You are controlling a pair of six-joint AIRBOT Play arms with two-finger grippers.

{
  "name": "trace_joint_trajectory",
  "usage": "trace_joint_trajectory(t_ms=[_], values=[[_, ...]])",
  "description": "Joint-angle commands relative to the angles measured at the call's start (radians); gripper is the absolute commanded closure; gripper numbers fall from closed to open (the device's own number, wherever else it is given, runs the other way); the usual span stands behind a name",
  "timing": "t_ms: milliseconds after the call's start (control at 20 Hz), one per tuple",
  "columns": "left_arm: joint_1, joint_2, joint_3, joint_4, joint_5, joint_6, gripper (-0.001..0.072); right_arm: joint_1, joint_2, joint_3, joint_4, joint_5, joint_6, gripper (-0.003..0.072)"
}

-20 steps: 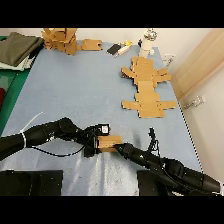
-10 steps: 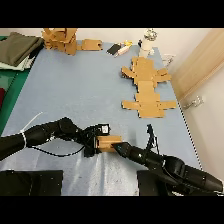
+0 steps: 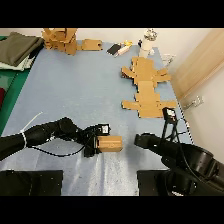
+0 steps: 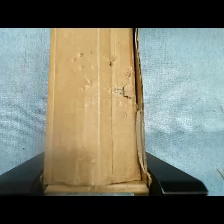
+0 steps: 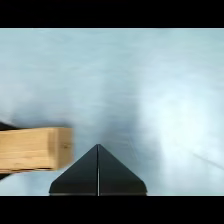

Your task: Fold the box.

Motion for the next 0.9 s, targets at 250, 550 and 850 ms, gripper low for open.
trace_joint_trajectory(t_ms=[250,550,850], values=[[0.000,0.000,0.000,-0.003,0.001,0.000,0.0101,0.000,-0.220,0.051,0.056,-0.162,-0.026,0.0683],[-0.001,0.000,0.000,-0.035,-0.008,-0.025,0.0101,0.000,-0.348,0.051,0.056,-0.056,0.005,0.0683],[0.002,0.056,0.002,-0.026,-0.009,-0.139,0.0101,-0.001,-0.354,0.051,0.035,-0.056,0.024,0.0683]])
